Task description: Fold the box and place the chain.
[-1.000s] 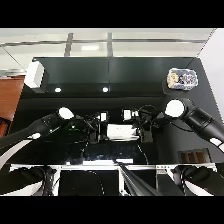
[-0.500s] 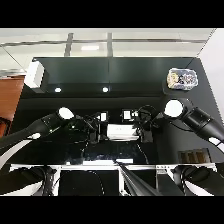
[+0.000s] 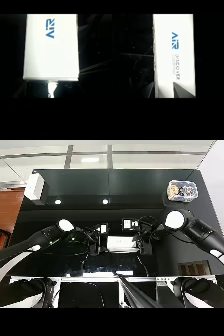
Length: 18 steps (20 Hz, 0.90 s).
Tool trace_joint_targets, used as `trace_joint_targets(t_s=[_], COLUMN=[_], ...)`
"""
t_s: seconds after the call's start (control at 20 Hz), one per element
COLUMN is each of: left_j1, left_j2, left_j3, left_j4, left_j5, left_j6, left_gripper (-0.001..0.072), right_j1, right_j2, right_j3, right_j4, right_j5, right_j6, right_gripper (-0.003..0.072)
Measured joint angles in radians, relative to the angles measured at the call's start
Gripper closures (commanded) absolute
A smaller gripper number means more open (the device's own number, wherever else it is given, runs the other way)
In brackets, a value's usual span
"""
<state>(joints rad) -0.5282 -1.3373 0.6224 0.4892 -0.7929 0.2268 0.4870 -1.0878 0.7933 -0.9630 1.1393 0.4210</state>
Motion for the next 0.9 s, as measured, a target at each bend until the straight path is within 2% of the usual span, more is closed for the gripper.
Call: trace_joint_targets(t_s=[0.05, 0.1, 0.15, 0.2, 0.35, 0.45, 0.55, 0.7, 0.9], left_j1=[0.0, 0.0, 0.0, 0.0, 0.0, 0.0, 0.0, 0.0, 0.0], left_j2=[0.0, 0.0, 0.0, 0.0, 0.0, 0.0, 0.0, 0.0, 0.0], left_j3=[0.0, 0.0, 0.0, 0.0, 0.0, 0.0, 0.0, 0.0, 0.0], left_j4=[0.0, 0.0, 0.0, 0.0, 0.0, 0.0, 0.0, 0.0, 0.0], left_j5=[0.0, 0.0, 0.0, 0.0, 0.0, 0.0, 0.0, 0.0, 0.0], left_j6=[0.0, 0.0, 0.0, 0.0, 0.0, 0.001, 0.001, 0.001, 0.001], left_gripper=[0.0376, 0.0376, 0.0376, 0.0376, 0.0376, 0.0376, 0.0376, 0.0376, 0.0375], right_j1=[-0.01, -0.024, -0.047, -0.074, -0.188, -0.254, -0.29, -0.292, -0.239], right_j2=[0.01, 0.02, 0.031, 0.039, 0.052, 0.056, 0.058, 0.06, 0.05], right_j3=[0.001, 0.003, 0.003, 0.003, -0.06, -0.154, -0.249, -0.337, -0.377], right_j4=[0.006, 0.011, 0.015, 0.019, 0.127, 0.323, 0.529, 0.709, 0.742], right_j5=[0.003, 0.011, 0.034, 0.067, 0.199, 0.26, 0.256, 0.123, -0.084], right_j6=[0.035, 0.077, 0.123, 0.172, 0.294, 0.311, 0.309, 0.352, 0.461], right_gripper=[0.0392, 0.0463, 0.062, 0.068, 0.0676, 0.0676, 0.0675, 0.0676, 0.0675])
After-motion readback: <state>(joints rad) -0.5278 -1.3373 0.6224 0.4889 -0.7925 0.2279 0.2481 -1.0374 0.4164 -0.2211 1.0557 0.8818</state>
